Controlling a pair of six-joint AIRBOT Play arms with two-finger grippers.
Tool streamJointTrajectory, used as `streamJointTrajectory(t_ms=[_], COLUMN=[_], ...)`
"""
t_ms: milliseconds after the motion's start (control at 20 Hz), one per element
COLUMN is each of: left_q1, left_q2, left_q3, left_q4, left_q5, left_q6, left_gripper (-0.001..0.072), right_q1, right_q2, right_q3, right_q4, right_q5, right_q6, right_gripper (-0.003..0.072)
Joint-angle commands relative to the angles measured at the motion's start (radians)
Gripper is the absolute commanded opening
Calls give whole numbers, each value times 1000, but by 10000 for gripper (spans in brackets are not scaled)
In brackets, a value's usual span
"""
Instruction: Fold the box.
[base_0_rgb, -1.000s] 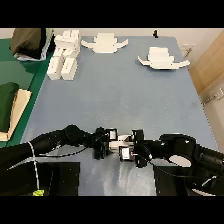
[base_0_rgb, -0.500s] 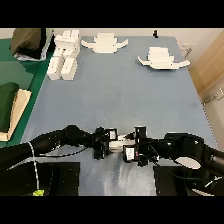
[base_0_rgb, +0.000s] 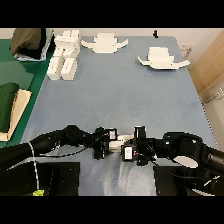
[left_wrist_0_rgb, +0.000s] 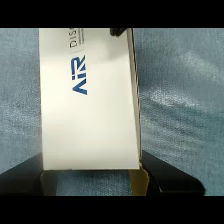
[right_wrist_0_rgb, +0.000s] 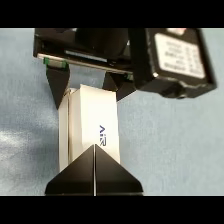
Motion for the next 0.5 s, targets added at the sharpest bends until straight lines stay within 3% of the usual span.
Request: streamJointTrajectory(t_ms=[0, 450], left_q1=[0, 0], left_q2=[0, 0], left_q3=[0, 0], left_q4=[0, 0], left_q5=[0, 0], left_q6=[0, 1], left_gripper=[513, 513], right_q1=[1, 2], right_q2=[-33, -34], right_q3=[0, -48], right_q4=[-11, 24], right_q5=[0, -24], right_q6=[1, 8], right_gripper=[3, 3])
